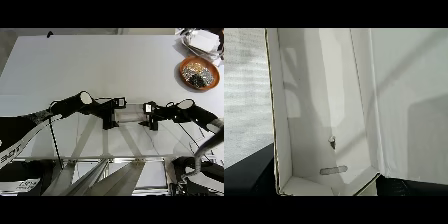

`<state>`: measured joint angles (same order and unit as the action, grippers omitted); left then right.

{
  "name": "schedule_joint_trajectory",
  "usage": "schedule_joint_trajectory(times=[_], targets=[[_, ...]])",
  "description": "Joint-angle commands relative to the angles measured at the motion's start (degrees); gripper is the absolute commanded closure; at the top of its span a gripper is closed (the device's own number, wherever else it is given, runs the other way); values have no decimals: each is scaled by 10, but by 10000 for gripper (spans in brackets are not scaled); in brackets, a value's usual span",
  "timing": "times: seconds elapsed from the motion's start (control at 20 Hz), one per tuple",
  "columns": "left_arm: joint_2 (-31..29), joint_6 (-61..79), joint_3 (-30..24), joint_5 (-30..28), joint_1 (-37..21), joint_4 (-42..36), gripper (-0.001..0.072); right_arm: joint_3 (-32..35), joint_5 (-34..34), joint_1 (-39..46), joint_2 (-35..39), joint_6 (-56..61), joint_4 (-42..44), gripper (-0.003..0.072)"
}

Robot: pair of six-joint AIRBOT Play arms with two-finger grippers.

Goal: Fold the box and place the chain.

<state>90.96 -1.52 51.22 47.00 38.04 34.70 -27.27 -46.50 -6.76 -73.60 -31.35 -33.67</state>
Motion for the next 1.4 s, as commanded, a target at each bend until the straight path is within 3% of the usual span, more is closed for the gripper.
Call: schedule_joint_trajectory(times=[0.0, 0.55, 0.8, 0.85, 0.95, 1.0, 1.35], targets=[[0, 0, 0, 2, 0, 0, 396, 0, 0, 0, 0, 0, 0, 229], [0, 0, 0, 2, 0, 0, 396, 0, -1, 0, 0, 0, 0, 229], [0, 0, 0, 2, 0, 0, 396, 0, -32, 0, 3, 2, 0, 228], [0, 0, 0, 2, 0, 0, 396, 0, -32, 1, 4, 6, -2, 205], [0, 0, 0, 2, 0, 0, 396, 0, -27, 1, 14, 48, -11, 9], [0, 0, 0, 2, 0, 0, 396, 0, -23, 1, 21, 69, -23, -18], [0, 0, 0, 2, 0, 0, 396, -1, -24, 1, 93, 152, -108, -18]])
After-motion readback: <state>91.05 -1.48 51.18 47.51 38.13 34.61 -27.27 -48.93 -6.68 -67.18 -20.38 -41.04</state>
